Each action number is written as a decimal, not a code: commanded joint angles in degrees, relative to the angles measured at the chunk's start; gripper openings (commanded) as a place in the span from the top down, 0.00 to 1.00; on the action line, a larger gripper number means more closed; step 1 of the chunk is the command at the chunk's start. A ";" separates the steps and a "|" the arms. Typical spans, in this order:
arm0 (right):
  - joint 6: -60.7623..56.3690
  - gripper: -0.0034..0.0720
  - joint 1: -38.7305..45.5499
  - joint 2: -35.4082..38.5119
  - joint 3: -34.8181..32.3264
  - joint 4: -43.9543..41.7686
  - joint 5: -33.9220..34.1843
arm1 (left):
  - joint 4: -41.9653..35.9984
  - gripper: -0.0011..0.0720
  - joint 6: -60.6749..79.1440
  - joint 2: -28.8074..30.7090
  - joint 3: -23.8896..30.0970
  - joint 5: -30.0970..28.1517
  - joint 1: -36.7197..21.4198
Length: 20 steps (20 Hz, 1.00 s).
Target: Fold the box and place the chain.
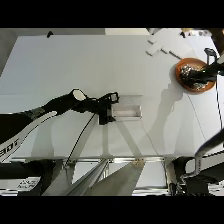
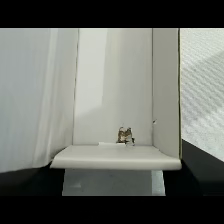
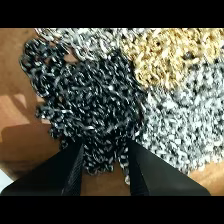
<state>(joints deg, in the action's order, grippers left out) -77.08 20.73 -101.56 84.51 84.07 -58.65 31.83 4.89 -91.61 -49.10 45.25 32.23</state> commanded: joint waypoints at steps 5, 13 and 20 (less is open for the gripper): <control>1.16 0.93 0.04 -0.28 0.02 -0.74 1.14 | 0.02 0.97 0.02 0.02 -0.04 0.00 0.00; 4.59 0.94 0.04 9.22 0.02 -3.30 -5.22 | 0.02 0.97 0.02 0.02 -0.04 0.00 0.00; 11.10 0.94 0.04 24.41 0.00 -21.84 -18.25 | 0.02 0.97 0.02 0.02 -0.04 -0.02 0.00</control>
<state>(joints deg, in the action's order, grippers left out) -68.86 20.75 -82.72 84.51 70.41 -70.02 31.86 4.91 -91.61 -49.10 45.25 32.23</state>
